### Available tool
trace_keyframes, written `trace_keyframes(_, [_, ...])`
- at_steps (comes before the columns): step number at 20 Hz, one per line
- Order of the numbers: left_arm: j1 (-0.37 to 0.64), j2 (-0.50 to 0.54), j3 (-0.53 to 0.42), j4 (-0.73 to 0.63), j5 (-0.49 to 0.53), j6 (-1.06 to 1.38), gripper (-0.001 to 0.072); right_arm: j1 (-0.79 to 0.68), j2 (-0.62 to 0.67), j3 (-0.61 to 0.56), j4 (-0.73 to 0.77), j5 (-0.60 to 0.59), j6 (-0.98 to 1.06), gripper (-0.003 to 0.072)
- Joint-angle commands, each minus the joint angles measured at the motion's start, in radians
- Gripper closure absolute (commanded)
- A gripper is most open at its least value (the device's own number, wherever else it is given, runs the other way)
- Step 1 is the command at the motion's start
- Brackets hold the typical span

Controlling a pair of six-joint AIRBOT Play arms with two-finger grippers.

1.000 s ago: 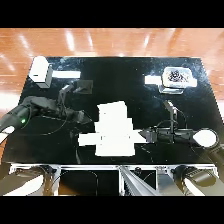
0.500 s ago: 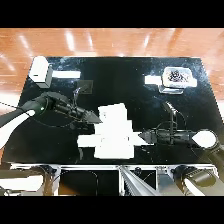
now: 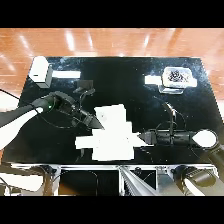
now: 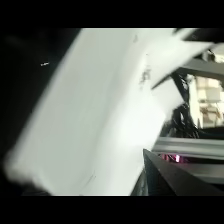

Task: Fold the box and place the chain.

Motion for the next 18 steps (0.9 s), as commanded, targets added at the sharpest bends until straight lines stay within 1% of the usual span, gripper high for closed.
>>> trace_keyframes(1, [-0.014, -0.015, 0.002, -0.022, 0.092, 0.073, 0.0092, 0.001, 0.000, 0.000, 0.000, 0.003, 0.000, 0.0652])
trace_keyframes(2, [-0.014, -0.015, 0.002, -0.022, 0.099, 0.088, 0.0103, 0.001, 0.000, 0.000, 0.000, 0.003, 0.000, 0.0652])
trace_keyframes(7, [-0.016, -0.015, 0.002, 0.003, 0.076, 0.095, 0.0108, 0.001, 0.000, 0.000, -0.006, 0.002, 0.000, 0.0652])
trace_keyframes(10, [-0.016, -0.015, 0.002, 0.035, 0.043, 0.095, 0.0171, 0.001, 0.000, 0.000, -0.006, 0.002, 0.000, 0.0652])
trace_keyframes(13, [-0.020, -0.015, 0.002, 0.038, 0.020, 0.095, 0.0172, 0.001, 0.000, 0.000, -0.006, 0.000, 0.000, 0.0652])
trace_keyframes(14, [-0.028, -0.015, 0.002, 0.038, 0.017, 0.097, 0.0186, 0.001, 0.000, 0.000, -0.006, -0.001, 0.000, 0.0652])
trace_keyframes(15, [-0.037, -0.015, 0.002, 0.038, 0.017, 0.098, 0.0208, 0.001, 0.000, 0.000, -0.006, -0.002, 0.000, 0.0652])
trace_keyframes(18, [-0.067, -0.015, 0.002, 0.039, 0.028, 0.121, 0.0426, 0.001, 0.000, 0.000, -0.006, -0.002, 0.000, 0.0651])
